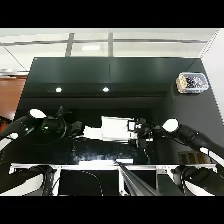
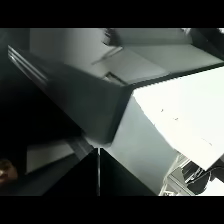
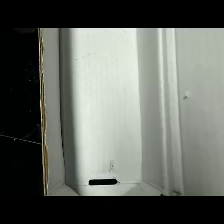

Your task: Fold the box and place the chain.

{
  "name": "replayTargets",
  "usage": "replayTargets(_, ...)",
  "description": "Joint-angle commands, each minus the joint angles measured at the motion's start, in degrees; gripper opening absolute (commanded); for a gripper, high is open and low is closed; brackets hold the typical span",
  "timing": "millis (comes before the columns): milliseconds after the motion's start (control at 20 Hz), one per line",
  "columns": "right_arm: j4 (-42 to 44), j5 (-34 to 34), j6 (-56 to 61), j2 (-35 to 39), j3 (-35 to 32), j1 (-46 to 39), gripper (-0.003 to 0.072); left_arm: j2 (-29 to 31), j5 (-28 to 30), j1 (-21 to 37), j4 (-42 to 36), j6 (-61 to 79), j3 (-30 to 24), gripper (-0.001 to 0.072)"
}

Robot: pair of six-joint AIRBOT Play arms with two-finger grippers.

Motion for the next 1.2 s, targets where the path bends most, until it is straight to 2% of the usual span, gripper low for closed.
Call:
replayTargets(0,0.00,0.02,0.00,-0.04,-0.02,0.00,0.0436,-1.73,3.45,-4.04,-5.99,2.67,-0.22,0.0026)
replayTargets(150,0.00,0.02,0.00,-0.04,-0.02,0.00,0.0436,-1.73,2.91,-3.91,-12.98,12.11,-0.20,0.0030)
replayTargets(250,0.00,0.02,0.00,-0.04,-0.02,0.00,0.0436,-1.73,2.14,-3.93,-14.56,15.08,-0.20,0.0031)
replayTargets(300,0.00,0.02,0.00,-0.04,-0.02,0.00,0.0436,-1.70,1.68,-3.93,-14.56,15.91,-0.20,0.0060)
replayTargets(400,0.00,0.02,0.00,-0.04,-0.02,0.00,0.0436,-1.70,0.44,-3.91,-14.53,17.00,-0.17,0.0204)
replayTargets(450,0.00,0.02,0.00,-0.04,-0.02,0.00,0.0436,-1.70,-0.13,-3.89,-14.53,17.03,-0.17,0.0242)
replayTargets(550,0.00,0.04,0.00,-0.04,-0.02,0.00,0.0436,-1.70,-0.57,-3.89,-14.51,17.03,-0.17,0.0547)
replayTargets(600,0.00,0.02,0.00,-0.04,-0.02,0.00,0.0436,-1.70,-0.68,-3.89,-14.51,17.20,-0.17,0.0666)
replayTargets(650,0.00,0.02,0.00,-0.04,-0.02,0.00,0.0436,-1.70,-0.79,-3.89,-14.53,17.46,-0.13,0.0684)
replayTargets(1150,0.00,0.02,0.00,-0.04,-0.02,0.00,0.0436,-1.70,-4.07,-4.24,-14.34,17.84,4.94,0.0682)
